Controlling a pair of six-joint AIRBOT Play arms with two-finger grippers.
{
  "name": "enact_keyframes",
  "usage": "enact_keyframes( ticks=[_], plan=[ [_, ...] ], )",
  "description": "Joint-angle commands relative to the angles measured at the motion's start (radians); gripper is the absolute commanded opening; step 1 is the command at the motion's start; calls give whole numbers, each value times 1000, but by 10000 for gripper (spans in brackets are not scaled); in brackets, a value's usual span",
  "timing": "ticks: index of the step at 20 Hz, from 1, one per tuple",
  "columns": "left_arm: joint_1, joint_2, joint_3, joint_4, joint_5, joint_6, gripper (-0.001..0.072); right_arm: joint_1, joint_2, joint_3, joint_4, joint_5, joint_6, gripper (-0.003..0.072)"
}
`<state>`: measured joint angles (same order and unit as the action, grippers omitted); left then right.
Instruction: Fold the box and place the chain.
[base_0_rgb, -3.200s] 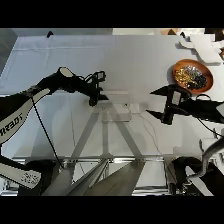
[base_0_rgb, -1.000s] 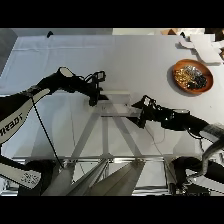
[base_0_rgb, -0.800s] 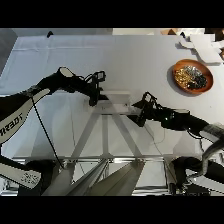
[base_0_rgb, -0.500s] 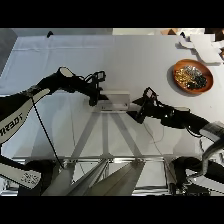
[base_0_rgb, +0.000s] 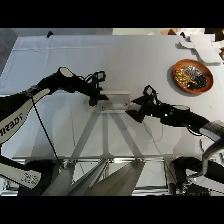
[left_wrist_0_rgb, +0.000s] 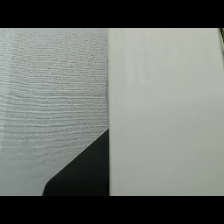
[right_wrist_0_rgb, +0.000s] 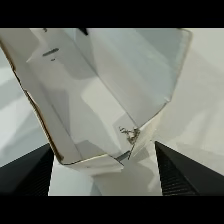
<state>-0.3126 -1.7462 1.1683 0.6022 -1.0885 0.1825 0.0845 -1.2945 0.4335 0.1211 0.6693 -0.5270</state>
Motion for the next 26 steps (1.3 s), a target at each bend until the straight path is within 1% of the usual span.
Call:
enact_keyframes(
  ticks=[1,4,9,11,14,16,20,26],
  plan=[
    [-1,0,0,0,0,0,10,0,0,29,-106,-3,26,693],
    [-1,0,0,0,0,0,10,-5,-2,69,-158,-1,34,693],
    [-1,0,0,0,0,0,10,-40,-6,97,-274,16,51,693],
    [-1,0,0,0,0,0,10,-41,-21,114,-319,56,48,693],
    [-1,0,0,0,0,0,10,-41,-91,184,-404,139,70,693],
    [-1,0,0,0,0,0,10,-41,-123,220,-440,145,96,693],
    [-1,0,0,0,0,0,10,-41,-133,257,-460,123,101,693],
    [-1,0,0,0,0,0,10,-41,-151,269,-467,113,100,693]
  ],
)
